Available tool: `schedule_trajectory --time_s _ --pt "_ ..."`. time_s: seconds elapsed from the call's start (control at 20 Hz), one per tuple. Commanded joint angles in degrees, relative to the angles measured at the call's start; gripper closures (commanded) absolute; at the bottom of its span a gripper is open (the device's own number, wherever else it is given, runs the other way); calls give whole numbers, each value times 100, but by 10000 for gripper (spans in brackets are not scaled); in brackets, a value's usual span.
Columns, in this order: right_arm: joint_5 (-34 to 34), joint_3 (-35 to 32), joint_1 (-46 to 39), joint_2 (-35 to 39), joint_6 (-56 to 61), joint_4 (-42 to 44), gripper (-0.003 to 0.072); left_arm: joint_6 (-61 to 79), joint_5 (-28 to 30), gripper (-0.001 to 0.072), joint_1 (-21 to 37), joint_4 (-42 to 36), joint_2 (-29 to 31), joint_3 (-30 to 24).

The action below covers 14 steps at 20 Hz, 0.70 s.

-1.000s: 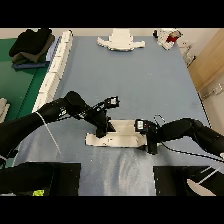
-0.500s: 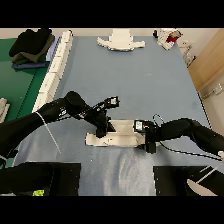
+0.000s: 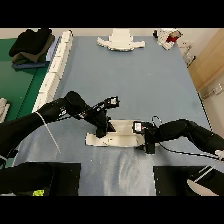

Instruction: Fold the box.

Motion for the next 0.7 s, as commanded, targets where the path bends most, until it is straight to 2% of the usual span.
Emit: schedule_trajectory --time_s 0.0,0.65 --pt "122 -31 133 -15 -7 11 4 0 -2 695 4 2 4 7" --pt "168 -42 162 120 15 -9 4 0 0 695 4 2 4 7"
